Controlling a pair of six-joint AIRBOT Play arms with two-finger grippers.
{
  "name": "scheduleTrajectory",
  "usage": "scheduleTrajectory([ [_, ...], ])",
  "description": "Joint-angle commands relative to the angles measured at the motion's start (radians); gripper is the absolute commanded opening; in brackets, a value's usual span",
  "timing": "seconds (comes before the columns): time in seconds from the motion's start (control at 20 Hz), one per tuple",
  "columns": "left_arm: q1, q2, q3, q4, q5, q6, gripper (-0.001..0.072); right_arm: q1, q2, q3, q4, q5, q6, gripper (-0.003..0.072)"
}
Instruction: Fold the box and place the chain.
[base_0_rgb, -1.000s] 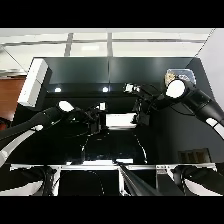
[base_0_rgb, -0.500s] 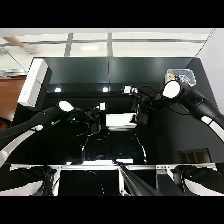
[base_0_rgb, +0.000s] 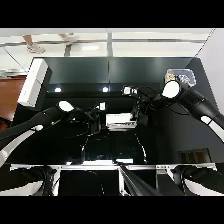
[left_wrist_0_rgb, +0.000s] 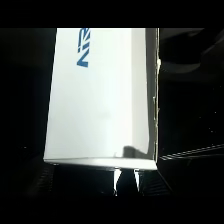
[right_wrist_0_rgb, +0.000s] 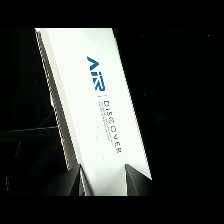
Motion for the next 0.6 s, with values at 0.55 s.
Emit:
scheduleTrajectory([
  [0.55, -0.001, 0.0, 0.001, 0.0, 0.0, 0.0, 0.0413, 0.0, -0.001, -0.013, 0.012, 0.008, 0.0, 0.0297],
])
